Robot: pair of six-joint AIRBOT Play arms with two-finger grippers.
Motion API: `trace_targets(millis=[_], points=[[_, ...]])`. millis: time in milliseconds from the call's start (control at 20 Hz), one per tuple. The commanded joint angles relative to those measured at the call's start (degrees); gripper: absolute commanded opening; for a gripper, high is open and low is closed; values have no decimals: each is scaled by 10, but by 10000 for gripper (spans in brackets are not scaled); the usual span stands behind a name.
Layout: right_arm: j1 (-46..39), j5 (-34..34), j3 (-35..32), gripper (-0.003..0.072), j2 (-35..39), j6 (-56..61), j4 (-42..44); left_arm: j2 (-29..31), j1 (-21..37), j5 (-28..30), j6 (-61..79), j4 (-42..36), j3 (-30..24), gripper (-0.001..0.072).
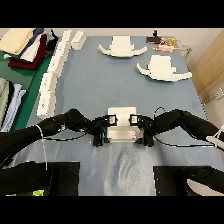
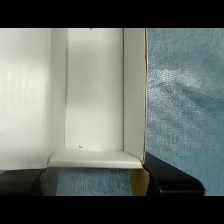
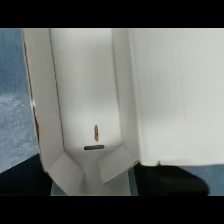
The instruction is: Fold the box.
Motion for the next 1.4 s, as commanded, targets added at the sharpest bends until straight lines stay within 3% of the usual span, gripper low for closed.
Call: trace_targets(millis=[0, 150, 300, 400, 500, 700, 900, 950, 1000, 1050, 1100, 1250, 1350], points=[[-13, -45, 1, 720, 19, 4, -22, 0, 0, 5, 0, 1, 1, 509], [-35, -58, 1, 720, 62, 4, -33, 0, 0, 5, -1, 1, 1, 509], [-56, -115, 1, 720, 124, 49, -31, 0, 0, 5, 0, 1, 1, 509], [-56, -156, 1, 719, 163, 158, -18, 0, 0, 5, -1, 1, 1, 509], [-56, -193, 1, 719, 189, 358, 33, 0, 0, 5, -1, 1, 1, 509], [-55, -198, 1, 717, 201, 722, 68, 0, 0, 5, 0, 1, 1, 509], [-55, -157, 0, 706, 180, 793, 74, 0, 0, 5, -1, 1, 1, 509], [-53, -148, 0, 656, 170, 783, 89, 0, 0, 5, 0, 1, 1, 509], [-48, -141, 0, 450, 165, 753, 113, 0, 0, 4, 0, 1, 1, 509], [-37, -126, 0, 164, 162, 714, 143, 0, 0, 5, 0, 1, 1, 509], [-25, -97, 0, 61, 162, 693, 155, 0, 0, 5, -1, 1, 1, 509], [-9, 10, 4, 61, 150, 710, 159, 0, 0, 4, 0, 1, 1, 509], [-9, 33, 28, 61, 116, 706, 155, 0, 0, 5, 0, 1, 1, 509]])
